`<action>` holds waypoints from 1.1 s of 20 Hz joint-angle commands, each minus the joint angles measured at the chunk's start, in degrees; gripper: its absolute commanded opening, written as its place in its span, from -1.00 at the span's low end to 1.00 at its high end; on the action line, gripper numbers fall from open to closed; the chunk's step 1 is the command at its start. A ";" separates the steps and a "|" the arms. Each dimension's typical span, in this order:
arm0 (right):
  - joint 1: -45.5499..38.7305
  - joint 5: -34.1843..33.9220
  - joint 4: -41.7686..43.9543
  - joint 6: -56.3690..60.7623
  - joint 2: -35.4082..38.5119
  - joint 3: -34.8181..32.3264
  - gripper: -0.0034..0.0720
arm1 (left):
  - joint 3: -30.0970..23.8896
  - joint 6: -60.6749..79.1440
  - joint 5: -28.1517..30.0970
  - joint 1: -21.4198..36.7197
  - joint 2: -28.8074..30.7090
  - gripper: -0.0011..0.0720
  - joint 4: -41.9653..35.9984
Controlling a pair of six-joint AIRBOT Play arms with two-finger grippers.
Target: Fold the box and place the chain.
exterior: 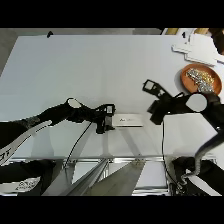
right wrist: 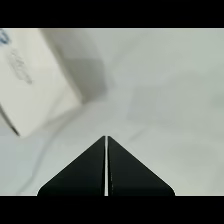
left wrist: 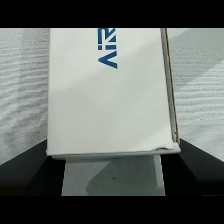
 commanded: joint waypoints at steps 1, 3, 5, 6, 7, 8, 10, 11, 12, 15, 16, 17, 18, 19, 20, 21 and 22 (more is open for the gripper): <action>-11.15 7.37 -14.32 18.40 1.73 -1.20 -0.86 | 0.04 0.13 0.00 0.02 0.02 -0.56 0.04; -18.78 8.22 -14.23 21.53 1.73 -2.91 -0.86 | 0.04 0.13 -0.20 0.02 0.02 -0.56 0.04; -24.79 9.20 -13.86 25.90 1.79 -3.19 -0.86 | 0.04 0.11 -0.17 0.02 0.02 -0.56 0.02; -27.04 9.22 -13.86 27.12 1.81 -3.19 -0.86 | 0.04 0.11 -0.26 0.02 0.02 -0.56 0.02; -28.61 9.14 -13.86 26.99 1.81 -3.19 -0.86 | 0.04 0.13 -0.22 0.02 0.02 -0.56 0.04; -29.86 9.09 -13.86 27.02 1.81 -3.19 -0.86 | 0.04 0.13 -0.22 0.02 0.04 -0.56 0.02; -30.95 9.07 -13.88 26.99 1.81 -3.19 -0.86 | 0.04 0.11 -0.26 0.02 0.02 -0.56 0.04; -30.93 9.09 -13.86 26.99 1.81 -3.19 -0.86 | 0.04 0.11 -0.22 0.02 0.02 -0.56 0.00; -30.93 9.07 -13.79 26.99 1.81 -3.19 -0.86 | 0.04 0.13 -0.42 0.00 0.02 -0.56 0.00; -30.93 9.07 -13.81 27.02 1.81 -3.17 -0.86 | 0.04 -0.11 -0.90 0.02 0.09 -0.56 0.11; -30.93 9.07 -13.81 27.02 1.81 -3.19 -0.86 | 0.04 -0.28 -1.29 0.39 0.57 -0.56 0.72; -30.93 9.07 -13.81 27.02 1.81 -3.17 -0.86 | 0.04 -0.50 -1.27 1.05 1.73 -0.56 0.90; -30.93 9.07 -13.81 27.02 1.81 -3.19 -0.86 | 0.04 -1.01 -1.27 2.10 3.74 -0.55 0.94; -30.93 9.07 -13.81 26.99 1.81 -3.19 -0.86 | 0.04 -2.49 -1.22 3.45 6.19 -0.55 1.38; -30.93 9.07 -13.81 27.02 1.81 -3.19 -0.86 | 0.04 -4.17 -1.16 5.51 9.35 -0.55 2.25; -30.93 9.07 -13.81 27.02 1.81 -3.19 -0.86 | 0.04 -6.80 -0.74 7.98 12.83 -0.55 3.82; -30.93 9.07 -13.81 27.02 1.81 -3.17 -0.86 | 0.04 -10.71 -0.15 10.64 16.24 -0.55 5.90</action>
